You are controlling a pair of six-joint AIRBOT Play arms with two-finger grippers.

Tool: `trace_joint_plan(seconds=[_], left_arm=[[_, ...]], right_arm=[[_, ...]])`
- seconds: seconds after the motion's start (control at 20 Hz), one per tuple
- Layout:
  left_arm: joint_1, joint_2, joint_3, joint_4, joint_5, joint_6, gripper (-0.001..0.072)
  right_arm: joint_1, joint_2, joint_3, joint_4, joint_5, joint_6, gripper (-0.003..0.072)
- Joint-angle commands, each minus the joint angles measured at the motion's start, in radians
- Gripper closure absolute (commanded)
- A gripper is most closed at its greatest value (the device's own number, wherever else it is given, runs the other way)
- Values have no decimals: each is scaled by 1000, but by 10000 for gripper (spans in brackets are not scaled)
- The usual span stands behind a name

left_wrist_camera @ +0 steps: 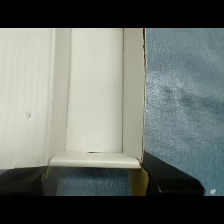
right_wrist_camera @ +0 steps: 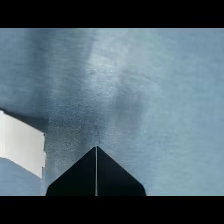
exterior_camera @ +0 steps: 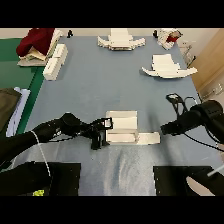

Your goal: Fold the box.

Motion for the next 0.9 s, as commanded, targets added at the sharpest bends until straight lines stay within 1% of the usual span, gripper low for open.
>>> trace_joint_plan(seconds=[0.0, 0.05, 0.1, 0.25, 0.5, 0.7, 0.85], left_arm=[[1, -1, 1, 1, 0, 0, 248], [1, -1, 1, 1, 0, 0, 249], [1, -1, 1, 1, 0, 0, 249], [1, -1, 1, 1, 0, 0, 249], [1, -1, 1, 1, 0, 0, 249], [1, -1, 1, 1, 0, 0, 249], [1, -1, 1, 1, 0, 0, 249]], right_arm=[[-250, -75, -35, 378, 9, -76, 684], [-293, -109, -53, 495, 9, -148, 684], [-311, -136, -72, 572, 10, -190, 684], [-286, -172, -128, 710, 37, -268, 684], [-171, -169, -150, 751, 97, -270, 684], [-122, -163, -148, 756, 97, -269, 684], [-119, -125, -135, 756, 79, -269, 684]])
